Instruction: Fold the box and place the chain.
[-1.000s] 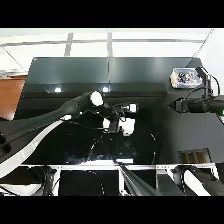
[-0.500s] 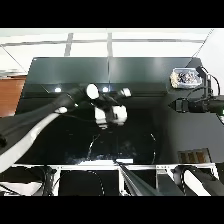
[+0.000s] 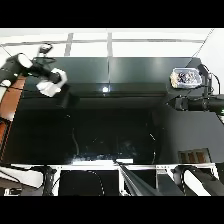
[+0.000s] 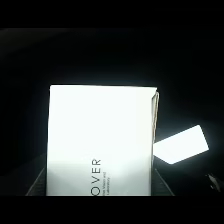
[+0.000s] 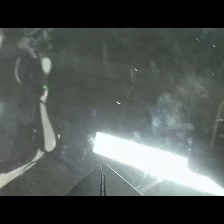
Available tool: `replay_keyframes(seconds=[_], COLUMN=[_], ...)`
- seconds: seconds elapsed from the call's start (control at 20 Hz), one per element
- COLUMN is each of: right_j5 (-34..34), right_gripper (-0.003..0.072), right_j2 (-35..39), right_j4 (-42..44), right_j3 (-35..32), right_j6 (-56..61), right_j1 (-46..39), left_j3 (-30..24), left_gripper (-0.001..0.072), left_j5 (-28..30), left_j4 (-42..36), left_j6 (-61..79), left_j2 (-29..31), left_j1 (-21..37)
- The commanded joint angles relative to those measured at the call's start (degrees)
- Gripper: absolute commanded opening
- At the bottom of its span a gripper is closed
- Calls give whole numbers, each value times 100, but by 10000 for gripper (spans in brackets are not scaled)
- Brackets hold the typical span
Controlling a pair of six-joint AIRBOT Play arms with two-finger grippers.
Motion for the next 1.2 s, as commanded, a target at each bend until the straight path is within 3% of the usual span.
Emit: replay_keyframes(seconds=[0.0,0.3,0.4,0.45,0.5,0.6,0.7,0.75,0.8,0.85,0.9,1.05,1.15], right_j5=[-13,-28,-92,-92,-90,-140,-673,-1191,-1823,-2422,-2837,-3355,-3370], right_gripper=[17,17,17,17,18,17,17,17,17,17,17,17,16], right_j2=[4,4,4,4,4,4,2,-4,-46,-138,-260,-647,-726], right_j4=[234,372,400,431,452,470,457,455,448,448,448,-83,-457], right_j3=[0,0,0,0,0,0,0,0,4,7,7,7,7], right_j6=[2,173,175,173,173,170,170,170,170,170,170,173,225], right_j1=[-2,9,9,9,9,37,326,597,946,1298,1587,2065,2118], left_j3=[1036,3112,3314,3316,3342,3469,3499,3499,3497,3469,3296,2227,916], left_gripper=[278,289,300,475,714,714,711,679,490,144,28,27,26], left_j5=[92,-131,-66,-70,-83,-96,-90,-264,-603,-1088,-1502,-2074,-1620], left_j4=[125,127,181,192,219,339,293,127,-81,-345,-719,-1419,-1200], left_j6=[-219,-352,-356,-402,-527,-616,-962,-1283,-1641,-1847,-1825,-1576,-1482], left_j2=[-828,-2415,-2625,-2632,-2566,-2247,-1700,-1412,-1167,-942,-693,195,1141], left_j1=[916,1191,1143,1121,1075,992,892,835,785,737,662,184,-382])
